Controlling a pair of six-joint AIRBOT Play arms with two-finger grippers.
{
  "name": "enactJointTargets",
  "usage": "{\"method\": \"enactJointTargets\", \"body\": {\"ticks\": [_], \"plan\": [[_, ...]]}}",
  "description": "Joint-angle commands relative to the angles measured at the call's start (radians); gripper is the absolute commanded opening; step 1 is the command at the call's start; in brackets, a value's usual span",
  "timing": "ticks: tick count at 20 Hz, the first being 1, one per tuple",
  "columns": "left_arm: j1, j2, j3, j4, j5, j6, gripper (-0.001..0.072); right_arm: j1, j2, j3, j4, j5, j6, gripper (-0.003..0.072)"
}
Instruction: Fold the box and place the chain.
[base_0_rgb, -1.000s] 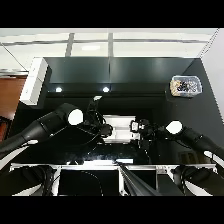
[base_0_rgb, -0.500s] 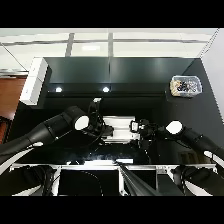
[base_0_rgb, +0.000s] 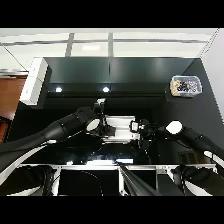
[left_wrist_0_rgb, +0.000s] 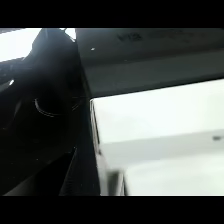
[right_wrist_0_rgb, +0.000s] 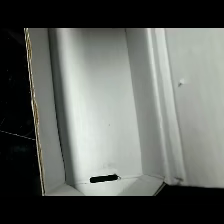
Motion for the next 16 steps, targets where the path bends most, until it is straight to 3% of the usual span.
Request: {"method": "enactJointTargets", "body": {"ticks": [1, 3, 5, 8, 9, 10, 14, 15, 16], "plan": [[-0.021, -0.051, 0.035, 0.028, -0.013, -0.075, 0.0329, 0.0, -0.001, 0.0, 0.0, 0.0, 0.0, 0.0249], [-0.037, -0.066, 0.046, 0.053, -0.035, -0.102, 0.0327, 0.0, -0.001, 0.0, 0.0, 0.0, 0.0, 0.0249], [-0.047, -0.066, 0.049, 0.073, -0.04, -0.118, 0.0229, 0.0, -0.001, 0.0, 0.0, 0.0, 0.0, 0.0249], [-0.049, -0.068, 0.05, 0.066, -0.038, -0.145, 0.0199, 0.0, -0.001, 0.0, 0.0, 0.0, 0.0, 0.0248], [-0.05, -0.068, 0.052, 0.066, -0.035, -0.159, 0.0085, 0.0, -0.001, 0.0, 0.0, 0.0, 0.0, 0.0248], [-0.054, -0.068, 0.056, 0.071, -0.032, -0.16, 0.0027, 0.0, -0.001, 0.0, 0.0, 0.0, 0.0, 0.0249], [-0.057, -0.069, 0.065, 0.08, -0.046, -0.166, 0.0031, 0.0, -0.001, 0.0, 0.0, 0.0, 0.0, 0.0248], [-0.057, -0.069, 0.065, 0.08, -0.047, -0.166, 0.0132, 0.0, -0.001, 0.0, 0.0, 0.0, 0.0, 0.0248], [-0.057, -0.069, 0.065, 0.078, -0.047, -0.166, 0.0291, 0.0, -0.001, 0.0, 0.0, 0.0, 0.0, 0.0248]]}}
